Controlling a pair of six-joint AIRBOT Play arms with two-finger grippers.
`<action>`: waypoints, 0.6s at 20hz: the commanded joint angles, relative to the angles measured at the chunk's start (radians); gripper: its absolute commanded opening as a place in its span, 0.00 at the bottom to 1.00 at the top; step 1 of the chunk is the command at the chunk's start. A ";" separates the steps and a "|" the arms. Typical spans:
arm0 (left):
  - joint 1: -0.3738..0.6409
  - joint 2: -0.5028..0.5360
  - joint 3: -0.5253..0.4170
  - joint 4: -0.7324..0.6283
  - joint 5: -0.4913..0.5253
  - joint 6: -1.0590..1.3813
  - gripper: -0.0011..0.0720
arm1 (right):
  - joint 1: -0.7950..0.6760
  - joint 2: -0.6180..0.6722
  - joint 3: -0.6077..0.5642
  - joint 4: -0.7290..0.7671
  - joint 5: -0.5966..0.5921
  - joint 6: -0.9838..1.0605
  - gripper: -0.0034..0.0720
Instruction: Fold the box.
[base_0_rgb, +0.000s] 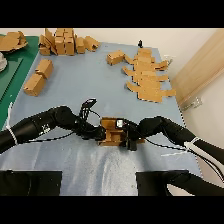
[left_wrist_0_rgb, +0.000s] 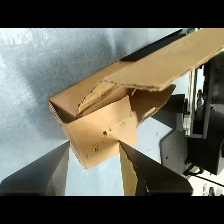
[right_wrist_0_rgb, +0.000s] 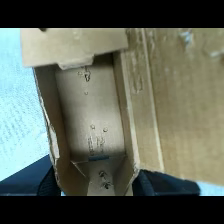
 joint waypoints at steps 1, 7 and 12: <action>-0.001 -0.003 0.003 0.005 0.035 0.003 0.67 | 0.000 0.000 0.000 0.000 0.000 0.000 0.74; -0.002 -0.003 0.005 0.056 0.032 -0.092 0.67 | 0.000 0.000 0.000 0.000 0.000 0.000 0.74; -0.107 -0.003 0.079 0.499 -0.002 -0.541 0.67 | 0.000 0.000 0.000 0.000 0.000 0.000 0.74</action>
